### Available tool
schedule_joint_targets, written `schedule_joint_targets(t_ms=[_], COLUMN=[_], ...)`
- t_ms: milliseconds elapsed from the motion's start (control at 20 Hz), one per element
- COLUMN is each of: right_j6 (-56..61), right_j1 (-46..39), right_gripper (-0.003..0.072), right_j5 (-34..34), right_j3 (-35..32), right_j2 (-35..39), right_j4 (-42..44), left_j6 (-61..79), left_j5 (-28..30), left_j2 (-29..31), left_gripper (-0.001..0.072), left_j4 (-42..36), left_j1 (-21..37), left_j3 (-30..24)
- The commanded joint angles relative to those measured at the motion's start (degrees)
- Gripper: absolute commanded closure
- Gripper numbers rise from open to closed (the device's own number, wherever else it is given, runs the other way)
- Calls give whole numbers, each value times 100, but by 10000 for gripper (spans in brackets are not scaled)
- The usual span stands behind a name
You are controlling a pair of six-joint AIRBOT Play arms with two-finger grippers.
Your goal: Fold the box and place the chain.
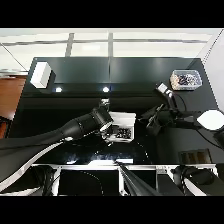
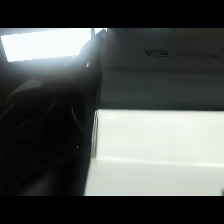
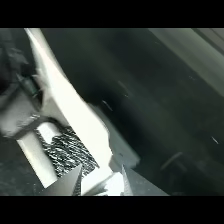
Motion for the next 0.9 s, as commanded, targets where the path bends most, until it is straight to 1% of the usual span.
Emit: schedule_joint_targets(t_ms=[0, 100, 250, 350, 450, 550, 600, 650, 700, 750, 800, 850], right_j6=[236, 236, 236, 236, 236, 234, 234, 234, 234, 234, 234, 234], right_j1=[-444, -549, -664, -732, -730, -730, -730, -730, -730, -730, -730, -730], right_gripper=[373, 373, 374, 374, 374, 374, 374, 374, 374, 374, 374, 374], right_j5=[310, 326, 328, 332, 328, 302, 293, 293, 291, 284, 273, 256], right_j3=[4, 4, 4, 4, 4, 4, 4, 4, 4, 4, 4, 4], right_j2=[11, 11, 11, 11, 11, 11, 11, 11, 11, 11, 11, 11], right_j4=[-85, -83, -85, -85, -68, -70, -70, -70, -70, -70, -68, -70], left_j6=[-66, -24, 802, 1633, 2352, 2865, 3045, 3246, 3480, 3941, 4666, 5882], left_j5=[-192, -299, -560, -833, -1163, -1447, -1539, -1541, -1388, -966, -505, -140], left_j2=[28, 105, 442, 918, 1523, 2120, 2391, 2669, 2907, 3150, 3331, 3429], left_gripper=[268, 266, 266, 266, 266, 266, 266, 266, 266, 266, 265, 265], left_j4=[-11, 7, 2, -157, -22, 352, 444, 378, 131, -472, -1429, -2898], left_j1=[4, 7, 11, 72, 125, 393, 680, 1102, 1550, 2083, 2599, 3161], left_j3=[212, 354, 400, 400, 382, 157, -50, -328, -616, -962, -1298, -1681])
